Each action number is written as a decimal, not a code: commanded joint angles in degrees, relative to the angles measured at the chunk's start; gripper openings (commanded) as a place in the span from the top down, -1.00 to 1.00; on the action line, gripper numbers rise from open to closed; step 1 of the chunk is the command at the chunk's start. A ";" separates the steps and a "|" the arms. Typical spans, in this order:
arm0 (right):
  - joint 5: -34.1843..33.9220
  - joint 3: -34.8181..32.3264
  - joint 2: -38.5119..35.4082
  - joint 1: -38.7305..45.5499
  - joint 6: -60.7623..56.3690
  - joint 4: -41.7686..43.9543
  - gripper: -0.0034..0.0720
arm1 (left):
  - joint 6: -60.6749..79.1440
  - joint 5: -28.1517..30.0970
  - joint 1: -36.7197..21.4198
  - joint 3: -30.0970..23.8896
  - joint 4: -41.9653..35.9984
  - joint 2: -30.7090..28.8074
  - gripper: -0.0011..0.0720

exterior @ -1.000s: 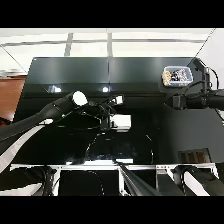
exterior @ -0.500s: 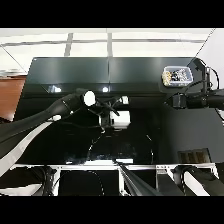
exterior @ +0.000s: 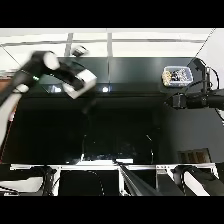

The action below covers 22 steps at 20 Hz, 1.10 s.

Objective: Fold the box and place the chain.

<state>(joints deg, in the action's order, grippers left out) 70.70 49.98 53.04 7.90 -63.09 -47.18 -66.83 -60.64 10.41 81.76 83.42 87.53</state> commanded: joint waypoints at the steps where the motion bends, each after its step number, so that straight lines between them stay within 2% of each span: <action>1: 0.63 0.00 -0.02 0.04 -0.68 -0.04 0.87 | -8.39 0.52 -13.62 3.30 1.79 0.17 0.19; 4: 0.52 0.00 -0.02 0.04 -0.85 0.04 0.87 | -8.39 1.68 -23.06 5.53 1.40 2.10 0.19; 7: -0.50 0.00 -0.02 0.04 -1.66 0.20 0.87 | -7.85 1.62 -28.09 7.80 1.33 5.97 0.19; 12: -1.01 0.00 -0.02 0.02 -1.66 0.17 0.87 | -4.90 0.96 -29.09 15.02 1.07 14.01 0.19; 16: -2.19 0.00 -0.02 0.02 -1.62 0.17 0.87 | -3.69 0.50 -28.94 20.00 -3.39 21.16 0.19; 18: -2.84 0.00 -0.02 0.02 -1.62 0.15 0.87 | -3.65 0.63 -28.85 22.25 -4.66 23.21 0.12; 19: -3.02 0.00 -0.02 0.02 -1.62 0.13 0.87 | -3.67 0.22 -28.63 23.47 -3.91 23.28 -0.66; 20: -3.08 0.00 -0.02 0.02 -1.75 0.13 0.87 | -4.96 -1.27 -28.26 25.99 -1.42 23.15 -0.98; 22: -4.02 -0.02 -0.02 -0.11 -2.69 0.07 0.87 | -7.87 -7.72 -27.63 35.87 2.49 23.12 -0.98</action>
<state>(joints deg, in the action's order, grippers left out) 67.90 49.98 53.04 7.90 -65.04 -47.03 -72.03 -62.57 -17.80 108.92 82.37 109.73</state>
